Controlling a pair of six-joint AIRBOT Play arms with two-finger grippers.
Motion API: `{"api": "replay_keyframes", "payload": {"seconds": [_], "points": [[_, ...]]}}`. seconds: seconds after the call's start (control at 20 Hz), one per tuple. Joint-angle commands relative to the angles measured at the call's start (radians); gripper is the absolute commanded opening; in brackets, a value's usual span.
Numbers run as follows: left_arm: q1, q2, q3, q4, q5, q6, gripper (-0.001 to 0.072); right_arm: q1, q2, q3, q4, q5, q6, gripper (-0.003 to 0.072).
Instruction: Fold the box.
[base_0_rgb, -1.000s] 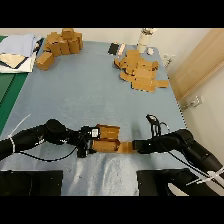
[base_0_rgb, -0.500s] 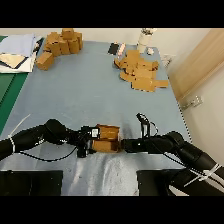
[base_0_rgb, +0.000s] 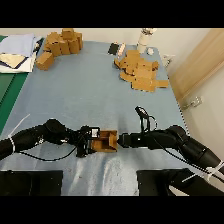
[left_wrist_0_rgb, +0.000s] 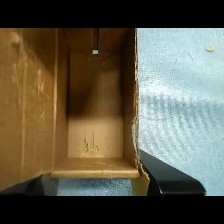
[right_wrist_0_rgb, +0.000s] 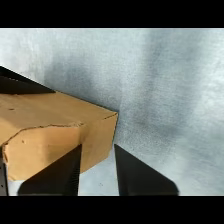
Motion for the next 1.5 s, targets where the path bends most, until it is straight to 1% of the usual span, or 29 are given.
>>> {"api": "replay_keyframes", "payload": {"seconds": [0.0, 0.1, 0.3, 0.45, 0.6, 0.65, 0.7, 0.8, 0.85, 0.9, 1.0, 1.1, 1.15, 1.25, 1.35, 1.45], "points": [[-0.001, -0.001, 0.000, -0.001, 0.002, 0.002, 0.0473, 0.001, -0.001, 0.011, 0.005, -0.003, -0.002, 0.0386], [-0.001, -0.001, 0.000, -0.001, 0.002, 0.002, 0.0473, 0.001, -0.001, 0.011, -0.007, -0.015, 0.013, 0.0384], [-0.001, -0.001, 0.000, -0.001, 0.002, 0.002, 0.0473, 0.001, -0.001, 0.011, -0.132, -0.074, 0.116, 0.0376], [-0.001, -0.001, 0.000, -0.001, 0.002, 0.002, 0.0474, 0.001, 0.002, 0.014, -0.111, -0.077, 0.114, 0.0376], [-0.001, -0.001, 0.000, -0.001, 0.002, 0.002, 0.0473, 0.001, 0.006, 0.036, -0.083, -0.105, 0.114, 0.0382], [-0.001, -0.001, 0.000, -0.001, 0.002, 0.002, 0.0474, 0.001, 0.006, 0.044, -0.082, -0.116, 0.114, 0.0404], [-0.001, -0.001, 0.000, -0.001, 0.002, 0.002, 0.0473, 0.001, 0.006, 0.050, -0.076, -0.122, 0.114, 0.0443], [-0.001, -0.001, 0.000, -0.001, 0.002, 0.002, 0.0473, 0.001, 0.006, 0.059, -0.050, -0.132, 0.113, 0.0444], [-0.001, -0.001, 0.000, -0.001, 0.002, 0.002, 0.0473, 0.001, 0.006, 0.062, -0.035, -0.138, 0.110, 0.0456], [-0.001, -0.001, 0.000, -0.001, 0.002, 0.002, 0.0473, 0.001, 0.006, 0.063, -0.021, -0.138, 0.111, 0.0523], [-0.001, -0.001, 0.000, -0.001, 0.002, 0.002, 0.0473, 0.006, -0.001, 0.063, -0.013, -0.130, 0.111, 0.0524], [-0.001, -0.001, 0.000, -0.001, 0.002, 0.002, 0.0473, 0.040, -0.029, 0.063, -0.026, -0.084, 0.120, 0.0522], [-0.001, -0.001, 0.000, -0.001, 0.002, 0.002, 0.0473, 0.059, -0.055, 0.069, -0.039, -0.079, 0.141, 0.0522], [-0.001, -0.001, 0.000, -0.001, 0.002, 0.002, 0.0473, 0.101, -0.130, 0.095, -0.086, -0.096, 0.196, 0.0517], [-0.001, -0.001, 0.000, -0.001, 0.002, 0.002, 0.0473, 0.161, -0.220, 0.147, -0.182, -0.124, 0.278, 0.0509], [-0.001, -0.001, 0.000, -0.001, 0.002, 0.002, 0.0473, 0.209, -0.307, 0.225, -0.272, -0.197, 0.351, 0.0508]]}}
